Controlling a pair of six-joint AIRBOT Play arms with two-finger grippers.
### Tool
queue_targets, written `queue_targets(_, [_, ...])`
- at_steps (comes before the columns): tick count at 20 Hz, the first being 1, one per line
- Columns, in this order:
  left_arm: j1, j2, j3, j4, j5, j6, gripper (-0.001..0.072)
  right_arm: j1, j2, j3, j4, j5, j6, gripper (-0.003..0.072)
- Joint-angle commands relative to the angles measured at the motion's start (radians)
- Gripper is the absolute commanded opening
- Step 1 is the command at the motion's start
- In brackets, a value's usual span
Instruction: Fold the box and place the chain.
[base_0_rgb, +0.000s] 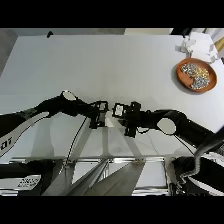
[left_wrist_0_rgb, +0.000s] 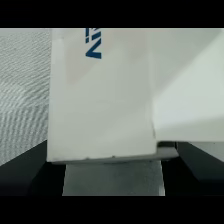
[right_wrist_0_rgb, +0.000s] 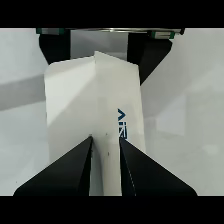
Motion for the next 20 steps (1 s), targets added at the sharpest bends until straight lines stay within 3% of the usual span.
queue_targets(1, [0.001,0.0,0.0,0.0,0.0,0.001,0.0273,0.001,-0.008,0.001,-0.008,-0.028,-0.001,0.0172])
queue_targets(3, [0.001,0.0,0.0,0.0,0.0,0.001,0.0273,0.001,-0.008,0.001,-0.008,-0.029,-0.001,0.0148])
queue_targets(5, [0.001,0.0,0.0,0.0,0.0,0.001,0.0273,0.001,-0.008,0.001,-0.008,-0.031,-0.001,0.0078])
queue_targets(9, [0.001,0.0,0.0,0.0,0.0,0.001,0.0273,0.0,-0.008,0.001,-0.011,-0.059,-0.001,0.0037])
queue_targets(20, [0.001,0.0,0.0,0.0,0.0,0.001,0.0273,0.0,-0.056,0.001,-0.018,-0.066,-0.002,0.0037])
